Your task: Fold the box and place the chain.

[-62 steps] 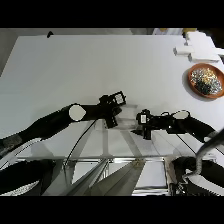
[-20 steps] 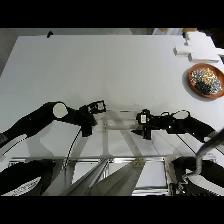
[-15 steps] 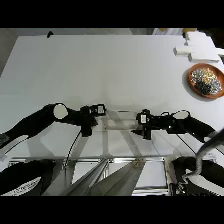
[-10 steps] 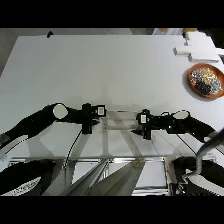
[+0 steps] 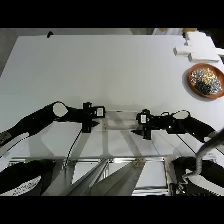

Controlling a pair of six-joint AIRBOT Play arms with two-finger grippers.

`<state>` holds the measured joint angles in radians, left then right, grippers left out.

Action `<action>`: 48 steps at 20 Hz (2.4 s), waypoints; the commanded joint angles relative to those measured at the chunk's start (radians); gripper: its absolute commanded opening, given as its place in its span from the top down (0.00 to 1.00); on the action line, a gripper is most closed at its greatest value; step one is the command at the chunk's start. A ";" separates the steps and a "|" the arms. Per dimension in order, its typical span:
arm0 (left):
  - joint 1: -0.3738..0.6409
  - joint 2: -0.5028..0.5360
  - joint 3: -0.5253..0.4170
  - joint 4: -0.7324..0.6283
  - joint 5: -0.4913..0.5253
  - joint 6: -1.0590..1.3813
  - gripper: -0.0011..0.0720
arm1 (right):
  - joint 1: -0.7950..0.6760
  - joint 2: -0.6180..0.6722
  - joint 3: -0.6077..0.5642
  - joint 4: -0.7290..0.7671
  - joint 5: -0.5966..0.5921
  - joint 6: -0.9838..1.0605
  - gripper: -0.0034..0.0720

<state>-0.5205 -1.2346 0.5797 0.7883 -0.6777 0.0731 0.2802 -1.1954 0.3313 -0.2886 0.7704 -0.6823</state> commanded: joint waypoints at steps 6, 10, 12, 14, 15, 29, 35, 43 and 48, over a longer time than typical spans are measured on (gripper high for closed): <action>-0.032 -0.013 0.000 -0.070 -0.026 0.151 0.52 | 0.000 0.001 0.000 0.000 0.000 0.000 0.37; -0.042 -0.021 0.000 -0.078 -0.028 0.151 0.56 | 0.000 0.000 0.000 0.000 0.000 0.000 0.37; -0.044 -0.021 0.000 -0.079 -0.040 0.151 0.63 | 0.000 0.001 0.000 0.000 0.000 0.000 0.37; -0.057 -0.021 0.000 -0.093 -0.045 0.151 0.63 | 0.000 0.000 0.000 0.000 0.000 0.000 0.37; -0.063 -0.021 0.000 -0.107 -0.044 0.152 0.63 | 0.000 0.000 0.000 0.000 0.000 0.000 0.37; -0.134 -0.044 0.000 -0.286 0.099 0.193 0.81 | 0.000 0.001 0.000 0.000 0.000 0.000 0.37; -0.170 -0.068 0.000 -0.313 0.113 0.190 0.65 | 0.000 0.001 0.000 0.000 0.000 0.000 0.37; -0.160 -0.025 0.000 -0.241 0.099 0.005 0.64 | 0.000 0.001 0.000 0.000 0.000 0.000 0.37; -0.081 0.126 0.000 0.043 0.030 -0.467 0.97 | 0.000 0.000 0.000 0.000 0.000 0.000 0.37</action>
<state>-0.6399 -1.1805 0.5793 0.6647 -0.6109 -0.1059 0.2802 -1.1957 0.3309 -0.2890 0.7704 -0.6827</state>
